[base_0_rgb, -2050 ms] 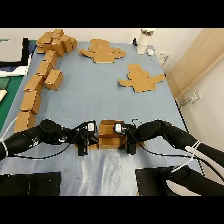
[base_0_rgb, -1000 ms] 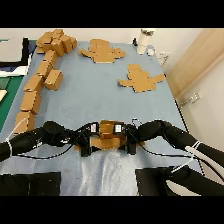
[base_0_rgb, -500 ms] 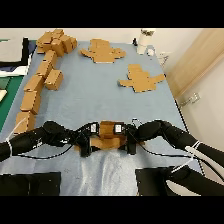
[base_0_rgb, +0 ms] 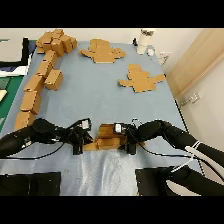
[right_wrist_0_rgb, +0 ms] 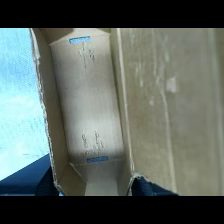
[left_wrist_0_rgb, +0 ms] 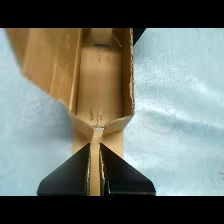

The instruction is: Fold the box.

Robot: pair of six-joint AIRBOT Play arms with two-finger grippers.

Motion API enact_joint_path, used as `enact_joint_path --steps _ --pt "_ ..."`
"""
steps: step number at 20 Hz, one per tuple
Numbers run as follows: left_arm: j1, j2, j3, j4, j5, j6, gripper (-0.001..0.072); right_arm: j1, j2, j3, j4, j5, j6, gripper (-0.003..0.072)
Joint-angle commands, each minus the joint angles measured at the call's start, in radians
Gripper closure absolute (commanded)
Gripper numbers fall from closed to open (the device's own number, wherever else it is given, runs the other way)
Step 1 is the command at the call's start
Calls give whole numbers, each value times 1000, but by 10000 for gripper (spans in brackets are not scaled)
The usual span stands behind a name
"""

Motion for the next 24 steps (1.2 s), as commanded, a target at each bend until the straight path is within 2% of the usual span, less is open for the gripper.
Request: enact_joint_path --steps 1,3,4,5,7,9,12,14,16,21,24 --pt "80 113 -10 81 -40 -127 616 1 1 0 0 0 0 183" --pt "142 171 -10 169 -73 -269 616 1 1 0 0 0 0 183" --pt "172 185 -10 241 -69 -430 618 1 1 0 0 0 0 183" --pt "205 195 -10 348 -56 -674 697 1 1 0 0 0 0 183" --pt "257 198 -6 539 -18 -1199 698 1 1 0 0 0 0 183" --pt "306 194 -6 617 -97 -1478 699 1 1 0 0 0 0 183" --pt "310 168 -15 573 -193 -1490 700 1 1 0 0 0 0 183" --pt "298 142 -28 517 -210 -1489 700 1 0 0 0 0 0 183" --pt "244 127 -39 469 -210 -1488 700 1 0 0 0 0 0 183" --pt "21 120 -42 350 -61 -1498 700 1 0 0 0 0 0 183" --pt "-71 56 -42 323 23 -1526 700 1 0 0 0 0 0 183"
